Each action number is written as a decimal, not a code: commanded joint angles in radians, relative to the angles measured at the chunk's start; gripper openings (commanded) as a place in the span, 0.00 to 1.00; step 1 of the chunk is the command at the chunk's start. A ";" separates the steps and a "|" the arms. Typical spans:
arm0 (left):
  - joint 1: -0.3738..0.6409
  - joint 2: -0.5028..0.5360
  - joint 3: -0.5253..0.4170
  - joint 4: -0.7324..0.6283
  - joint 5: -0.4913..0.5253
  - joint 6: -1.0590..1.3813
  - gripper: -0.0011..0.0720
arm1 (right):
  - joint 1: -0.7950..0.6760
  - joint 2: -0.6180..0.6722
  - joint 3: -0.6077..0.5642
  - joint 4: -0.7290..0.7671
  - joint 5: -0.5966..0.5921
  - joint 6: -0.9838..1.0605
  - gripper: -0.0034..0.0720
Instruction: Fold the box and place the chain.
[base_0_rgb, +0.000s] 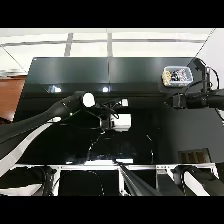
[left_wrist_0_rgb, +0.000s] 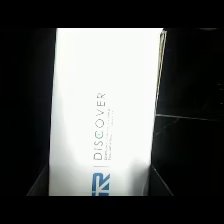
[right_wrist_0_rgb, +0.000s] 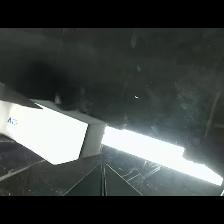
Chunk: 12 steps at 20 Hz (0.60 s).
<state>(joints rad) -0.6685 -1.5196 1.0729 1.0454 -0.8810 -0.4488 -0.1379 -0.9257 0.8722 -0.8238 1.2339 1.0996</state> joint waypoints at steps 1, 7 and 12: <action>0.003 -0.007 0.103 0.256 -0.049 -0.302 0.40 | -0.001 0.000 0.000 0.000 0.000 0.001 0.07; 0.302 -0.007 0.318 0.439 -0.195 -0.631 0.40 | -0.001 0.000 0.000 0.000 -0.001 0.000 0.07; 0.665 -0.010 0.403 0.439 -0.180 -0.867 0.40 | -0.001 0.000 0.000 0.000 0.008 0.013 0.07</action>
<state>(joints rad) -0.1818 -1.5276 1.4269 1.4559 -1.0584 -1.1664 -0.1379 -0.9257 0.8722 -0.8234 1.2339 1.1011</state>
